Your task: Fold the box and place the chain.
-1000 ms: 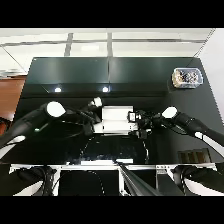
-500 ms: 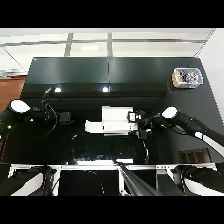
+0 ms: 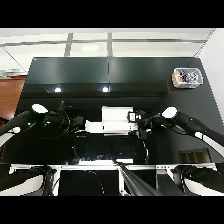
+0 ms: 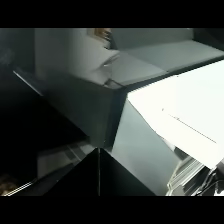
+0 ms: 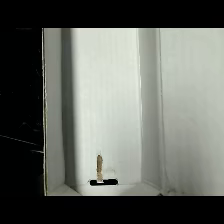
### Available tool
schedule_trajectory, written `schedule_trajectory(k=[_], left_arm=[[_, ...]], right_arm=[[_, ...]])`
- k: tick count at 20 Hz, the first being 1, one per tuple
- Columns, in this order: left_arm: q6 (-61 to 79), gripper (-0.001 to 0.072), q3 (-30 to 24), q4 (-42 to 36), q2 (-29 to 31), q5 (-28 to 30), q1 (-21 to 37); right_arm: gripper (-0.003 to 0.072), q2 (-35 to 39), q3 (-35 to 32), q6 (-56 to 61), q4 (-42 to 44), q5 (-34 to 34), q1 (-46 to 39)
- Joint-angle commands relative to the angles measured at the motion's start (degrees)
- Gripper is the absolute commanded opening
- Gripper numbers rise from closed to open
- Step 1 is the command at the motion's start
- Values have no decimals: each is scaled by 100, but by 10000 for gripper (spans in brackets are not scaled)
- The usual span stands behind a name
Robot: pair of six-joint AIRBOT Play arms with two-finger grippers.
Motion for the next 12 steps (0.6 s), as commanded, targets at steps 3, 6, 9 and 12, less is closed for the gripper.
schedule_trajectory(k=[3, 6, 9, 12], left_arm=[[428, 27, 74, -153, -105, -94, -219], [479, 27, 79, -157, -105, -74, -219], [544, 27, 81, -162, -105, -92, -227], [1034, 111, 109, -407, -105, -269, -323]], right_arm=[[226, -2, 4, 2, 0, 2, 2], [226, -2, 4, 2, 0, 2, 2], [226, -2, 4, 2, 0, 2, 2], [226, -2, 4, 2, 0, 0, 2]])
